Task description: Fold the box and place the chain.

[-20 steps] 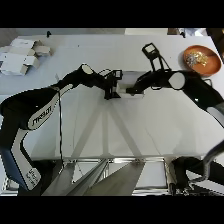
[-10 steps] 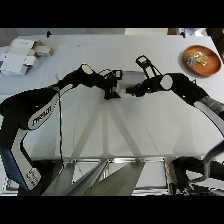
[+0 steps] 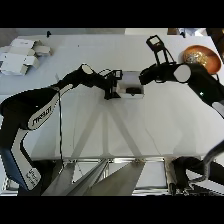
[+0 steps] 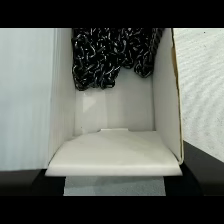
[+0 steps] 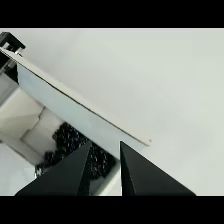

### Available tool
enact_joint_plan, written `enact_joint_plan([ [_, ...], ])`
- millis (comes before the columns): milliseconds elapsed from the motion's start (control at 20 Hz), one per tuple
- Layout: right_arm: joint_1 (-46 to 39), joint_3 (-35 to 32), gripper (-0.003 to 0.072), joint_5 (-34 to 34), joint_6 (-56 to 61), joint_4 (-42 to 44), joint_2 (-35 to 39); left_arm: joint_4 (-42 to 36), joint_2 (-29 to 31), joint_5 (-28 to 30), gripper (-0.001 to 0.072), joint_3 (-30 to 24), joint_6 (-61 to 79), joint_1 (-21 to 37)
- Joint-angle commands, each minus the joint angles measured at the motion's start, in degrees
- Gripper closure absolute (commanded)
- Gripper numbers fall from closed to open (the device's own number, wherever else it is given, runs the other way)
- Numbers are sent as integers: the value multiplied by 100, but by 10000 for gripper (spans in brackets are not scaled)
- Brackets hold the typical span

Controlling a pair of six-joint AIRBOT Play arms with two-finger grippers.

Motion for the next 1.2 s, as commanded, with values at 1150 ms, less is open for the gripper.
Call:
enact_joint_plan([
  [1150,367,-575,532,-369,-1082,1196,-817,0,4,2,288,2,0,2],
])
